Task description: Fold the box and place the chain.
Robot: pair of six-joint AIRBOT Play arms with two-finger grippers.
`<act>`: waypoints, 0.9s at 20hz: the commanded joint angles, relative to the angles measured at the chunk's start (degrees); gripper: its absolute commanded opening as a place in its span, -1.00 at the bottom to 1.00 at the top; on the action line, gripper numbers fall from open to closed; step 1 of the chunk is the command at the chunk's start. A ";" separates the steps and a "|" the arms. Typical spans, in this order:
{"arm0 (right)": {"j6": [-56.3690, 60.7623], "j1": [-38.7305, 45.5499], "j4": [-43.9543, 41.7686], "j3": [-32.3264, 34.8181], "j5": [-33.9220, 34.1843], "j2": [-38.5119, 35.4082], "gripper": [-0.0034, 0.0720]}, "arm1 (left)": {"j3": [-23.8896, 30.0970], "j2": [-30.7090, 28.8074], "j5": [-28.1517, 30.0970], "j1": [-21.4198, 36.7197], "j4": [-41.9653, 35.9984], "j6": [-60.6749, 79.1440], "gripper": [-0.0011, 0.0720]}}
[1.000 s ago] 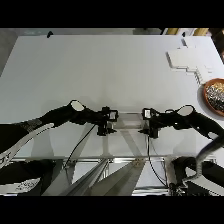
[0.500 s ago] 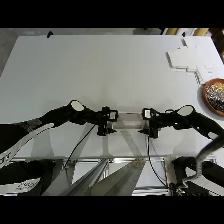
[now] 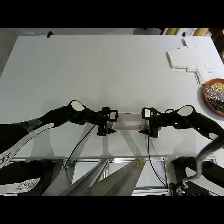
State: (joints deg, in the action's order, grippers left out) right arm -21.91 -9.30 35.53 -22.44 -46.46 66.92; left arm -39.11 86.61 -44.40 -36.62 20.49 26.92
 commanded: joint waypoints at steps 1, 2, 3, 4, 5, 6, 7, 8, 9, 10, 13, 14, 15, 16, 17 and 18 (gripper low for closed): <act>7.30 0.02 8.83 -0.02 -1.22 -2.51 0.97 | 0.00 -0.02 0.02 -0.02 0.00 0.00 0.13; 10.47 0.02 12.59 -0.02 -1.88 -3.58 0.97 | 0.00 -0.02 0.02 -0.02 0.00 0.00 0.13; 13.73 0.02 16.76 -0.02 -2.73 -4.87 0.97 | 0.00 -0.02 0.00 -0.02 0.02 -0.02 0.13; 16.68 0.02 20.46 -0.02 -3.69 -6.49 0.96 | 0.00 -0.02 0.00 -0.02 0.00 0.00 0.13; 19.15 0.02 23.58 -0.02 -4.09 -8.11 0.96 | 0.00 -0.02 0.00 -0.02 -0.02 -0.02 0.13; 21.42 0.02 26.18 -0.02 -4.72 -10.12 0.96 | 0.00 -0.02 0.00 -0.02 0.00 0.00 0.13; 22.82 0.02 28.02 -0.02 -5.53 -12.11 0.95 | 0.00 -0.02 0.02 -0.02 -0.04 -0.02 0.13; 24.06 0.02 29.29 -0.02 -6.29 -14.19 0.95 | 0.00 -0.02 0.00 -0.02 -0.11 -0.02 0.13; 25.20 0.02 30.14 -0.02 -7.21 -16.59 0.95 | 0.00 -0.02 0.00 -0.02 -0.11 -0.02 0.13; 25.90 0.02 30.34 -0.02 -8.13 -19.10 0.94 | 0.00 -0.02 0.02 -0.02 -0.13 -0.02 0.13; 28.15 0.02 29.38 -0.02 -11.76 -26.60 0.85 | 0.00 -0.02 0.00 -0.02 -0.13 -0.02 0.13; 28.13 0.02 27.36 -0.02 -13.97 -29.16 0.77 | 0.00 -0.02 0.00 -0.02 -0.13 -0.02 0.13; 28.09 0.02 24.06 -0.02 -16.04 -31.08 0.73 | 0.00 -0.02 0.02 -0.02 -0.13 -0.02 0.13; 28.09 0.02 19.54 -0.02 -17.62 -32.59 0.69 | 0.00 -0.02 0.00 -0.02 -0.13 -0.02 0.13; 28.11 0.02 14.84 0.00 -18.16 -33.31 0.68 | 0.00 -0.02 0.00 -0.02 -0.13 -0.02 0.13; 28.11 0.02 9.38 0.00 -18.16 -33.40 0.67 | 0.00 -0.02 0.02 -0.02 -0.13 -0.02 0.13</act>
